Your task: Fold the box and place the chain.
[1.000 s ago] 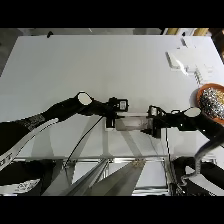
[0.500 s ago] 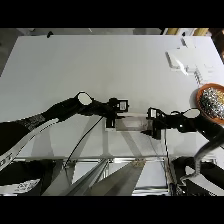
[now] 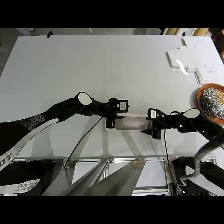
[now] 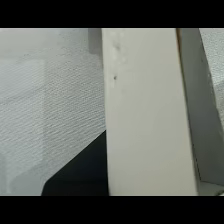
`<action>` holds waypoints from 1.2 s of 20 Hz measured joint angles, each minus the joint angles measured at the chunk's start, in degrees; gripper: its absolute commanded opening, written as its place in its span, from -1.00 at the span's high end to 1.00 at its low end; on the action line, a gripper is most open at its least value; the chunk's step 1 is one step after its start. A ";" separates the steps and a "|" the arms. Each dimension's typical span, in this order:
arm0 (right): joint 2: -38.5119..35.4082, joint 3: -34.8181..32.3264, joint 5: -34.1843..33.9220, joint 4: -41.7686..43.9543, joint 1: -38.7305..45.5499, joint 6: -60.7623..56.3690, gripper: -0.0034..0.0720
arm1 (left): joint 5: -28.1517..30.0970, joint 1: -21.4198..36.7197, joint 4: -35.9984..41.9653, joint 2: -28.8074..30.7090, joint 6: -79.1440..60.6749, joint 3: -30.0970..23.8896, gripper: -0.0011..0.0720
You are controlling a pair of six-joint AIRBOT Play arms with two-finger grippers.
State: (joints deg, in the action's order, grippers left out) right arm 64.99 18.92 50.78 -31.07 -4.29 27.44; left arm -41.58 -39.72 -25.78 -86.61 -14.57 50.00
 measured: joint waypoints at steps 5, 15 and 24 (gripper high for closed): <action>1.22 0.04 -0.52 0.09 -0.92 1.05 -0.19 | 0.07 -0.02 0.00 0.00 0.00 0.00 0.94; 1.60 0.04 -0.79 -0.13 -1.46 1.53 -0.19 | 0.13 -0.02 0.00 0.00 0.00 0.00 0.94; 1.62 0.02 -1.16 -0.17 -1.49 1.57 -0.19 | 0.15 -0.02 0.00 0.00 0.00 0.00 0.94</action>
